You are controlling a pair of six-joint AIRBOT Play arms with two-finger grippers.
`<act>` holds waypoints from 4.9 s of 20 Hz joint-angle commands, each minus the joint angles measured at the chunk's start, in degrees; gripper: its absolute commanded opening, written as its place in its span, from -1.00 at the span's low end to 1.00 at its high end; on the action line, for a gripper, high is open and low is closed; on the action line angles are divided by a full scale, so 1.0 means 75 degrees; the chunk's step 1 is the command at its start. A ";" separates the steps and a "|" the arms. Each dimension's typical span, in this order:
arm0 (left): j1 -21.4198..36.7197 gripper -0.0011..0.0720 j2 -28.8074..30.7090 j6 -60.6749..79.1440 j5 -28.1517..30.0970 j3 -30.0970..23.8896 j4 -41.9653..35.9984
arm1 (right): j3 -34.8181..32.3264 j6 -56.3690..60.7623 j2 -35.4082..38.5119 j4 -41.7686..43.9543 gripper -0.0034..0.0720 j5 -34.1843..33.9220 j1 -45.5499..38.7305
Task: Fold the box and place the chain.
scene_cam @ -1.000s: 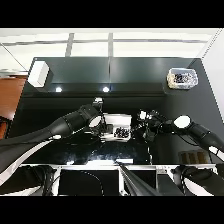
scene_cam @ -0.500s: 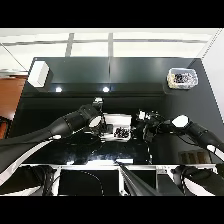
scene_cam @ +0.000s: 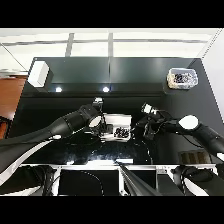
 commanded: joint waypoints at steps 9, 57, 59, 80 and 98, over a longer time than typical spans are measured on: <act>0.0003 -0.90 -0.0006 0.0003 0.0003 -0.0003 0.0006 | 0.2398 0.3095 0.1848 -0.0262 -0.79 0.2841 -0.0230; 0.0003 -0.90 -0.0006 0.0006 0.0000 -0.0003 0.0032 | 0.3130 0.4156 0.0662 0.0012 -0.79 0.3465 0.0434; 0.0006 -0.90 -0.0006 0.0003 0.0003 -0.0003 0.0032 | 0.3037 0.4159 0.0533 0.0020 -0.79 0.3509 0.0434; 0.0055 -0.90 -0.0006 0.0003 -0.0012 -0.0003 0.0026 | -0.0087 0.1055 0.0458 -0.1804 0.97 0.1151 0.0128; 0.0082 -0.90 -0.0006 0.0009 -0.0026 -0.0003 0.0032 | -0.0117 -0.1087 -0.0720 -0.0737 0.97 0.0131 0.1239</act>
